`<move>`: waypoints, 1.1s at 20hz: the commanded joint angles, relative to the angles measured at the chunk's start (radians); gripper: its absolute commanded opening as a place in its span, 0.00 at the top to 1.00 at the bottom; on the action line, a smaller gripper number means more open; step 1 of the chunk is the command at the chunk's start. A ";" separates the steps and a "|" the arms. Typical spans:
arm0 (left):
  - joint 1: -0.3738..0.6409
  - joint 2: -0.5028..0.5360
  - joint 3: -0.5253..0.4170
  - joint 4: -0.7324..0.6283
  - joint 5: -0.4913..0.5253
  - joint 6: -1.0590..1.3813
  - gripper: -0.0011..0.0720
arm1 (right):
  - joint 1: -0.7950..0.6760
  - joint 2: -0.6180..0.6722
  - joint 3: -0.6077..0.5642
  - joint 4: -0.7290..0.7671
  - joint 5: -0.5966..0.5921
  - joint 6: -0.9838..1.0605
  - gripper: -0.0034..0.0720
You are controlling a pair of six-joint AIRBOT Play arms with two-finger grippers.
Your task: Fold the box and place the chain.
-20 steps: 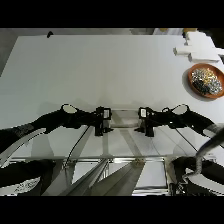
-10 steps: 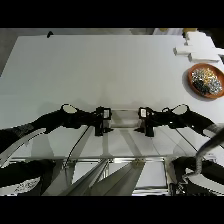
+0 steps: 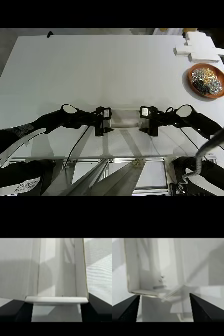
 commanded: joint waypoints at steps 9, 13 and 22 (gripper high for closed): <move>0.000 0.000 0.000 0.000 0.002 0.001 0.88 | 0.001 0.462 0.001 -0.047 0.167 0.321 0.94; 0.000 0.000 0.000 0.000 0.002 0.001 0.88 | 0.001 0.409 0.001 0.248 0.060 0.251 0.94; 0.000 0.000 0.000 0.000 0.002 0.001 0.88 | 0.002 -0.111 0.001 0.618 -0.172 0.233 0.94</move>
